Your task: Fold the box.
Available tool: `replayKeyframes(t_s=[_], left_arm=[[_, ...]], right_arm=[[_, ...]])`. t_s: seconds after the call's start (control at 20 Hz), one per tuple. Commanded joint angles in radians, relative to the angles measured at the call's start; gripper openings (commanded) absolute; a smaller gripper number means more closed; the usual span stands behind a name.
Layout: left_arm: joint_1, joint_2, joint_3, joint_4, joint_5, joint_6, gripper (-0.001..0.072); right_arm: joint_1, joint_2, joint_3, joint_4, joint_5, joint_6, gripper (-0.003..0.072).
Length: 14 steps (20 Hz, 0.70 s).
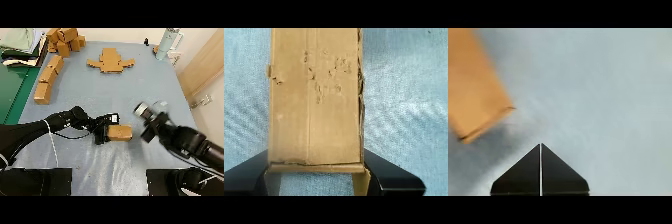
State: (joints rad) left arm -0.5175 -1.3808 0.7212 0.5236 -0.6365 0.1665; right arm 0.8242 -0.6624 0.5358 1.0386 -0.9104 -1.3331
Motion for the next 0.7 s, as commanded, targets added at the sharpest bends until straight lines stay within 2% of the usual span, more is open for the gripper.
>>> replayKeyframes(t_s=[0.0, 0.15, 0.35, 0.5, 0.65], left_arm=[[0.000, 0.001, 0.001, 0.000, 0.000, 0.000, 0.0469], [0.000, 0.001, 0.001, 0.000, 0.000, 0.000, 0.0469], [0.000, 0.001, 0.001, 0.000, 0.000, 0.000, 0.0469], [0.000, 0.001, 0.001, 0.000, 0.001, 0.000, 0.0469], [0.002, 0.032, 0.004, -0.003, -0.002, -0.065, 0.0469]], right_arm=[[-0.122, -0.006, 0.107, -0.107, -0.211, 0.495, 0.0009], [-0.249, -0.075, 0.176, 0.130, -0.202, 0.402, 0.0009], [-0.378, -0.262, 0.224, 0.445, -0.205, 0.285, 0.0008], [-0.387, -0.352, 0.225, 0.473, -0.151, 0.285, 0.0008], [-0.387, -0.380, 0.224, 0.488, -0.145, 0.286, 0.0008]])
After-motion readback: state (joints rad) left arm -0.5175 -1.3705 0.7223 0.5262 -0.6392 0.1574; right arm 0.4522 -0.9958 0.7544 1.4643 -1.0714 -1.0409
